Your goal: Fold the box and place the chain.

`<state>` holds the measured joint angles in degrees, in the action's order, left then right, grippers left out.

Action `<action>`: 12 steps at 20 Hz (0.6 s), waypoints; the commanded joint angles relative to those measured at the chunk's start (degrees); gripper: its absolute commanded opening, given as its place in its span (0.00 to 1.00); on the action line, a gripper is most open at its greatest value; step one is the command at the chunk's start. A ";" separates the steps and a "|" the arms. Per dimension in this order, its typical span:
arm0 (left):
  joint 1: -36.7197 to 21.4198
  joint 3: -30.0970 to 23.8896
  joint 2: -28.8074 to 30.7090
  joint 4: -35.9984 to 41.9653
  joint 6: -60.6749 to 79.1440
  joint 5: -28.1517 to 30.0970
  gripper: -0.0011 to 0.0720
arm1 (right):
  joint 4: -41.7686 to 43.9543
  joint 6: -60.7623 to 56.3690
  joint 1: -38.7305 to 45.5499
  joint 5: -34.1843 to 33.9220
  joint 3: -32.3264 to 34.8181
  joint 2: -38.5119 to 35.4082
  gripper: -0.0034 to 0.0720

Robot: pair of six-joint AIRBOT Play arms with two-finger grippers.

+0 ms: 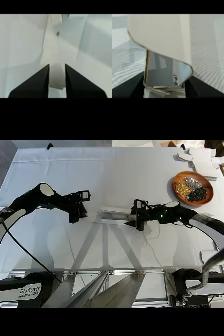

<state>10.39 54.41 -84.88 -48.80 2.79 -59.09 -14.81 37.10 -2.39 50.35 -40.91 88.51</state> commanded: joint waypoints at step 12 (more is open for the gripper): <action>1.57 0.00 -6.97 13.60 22.34 -0.33 0.55 | 0.02 0.00 0.02 0.02 -0.07 -0.04 0.63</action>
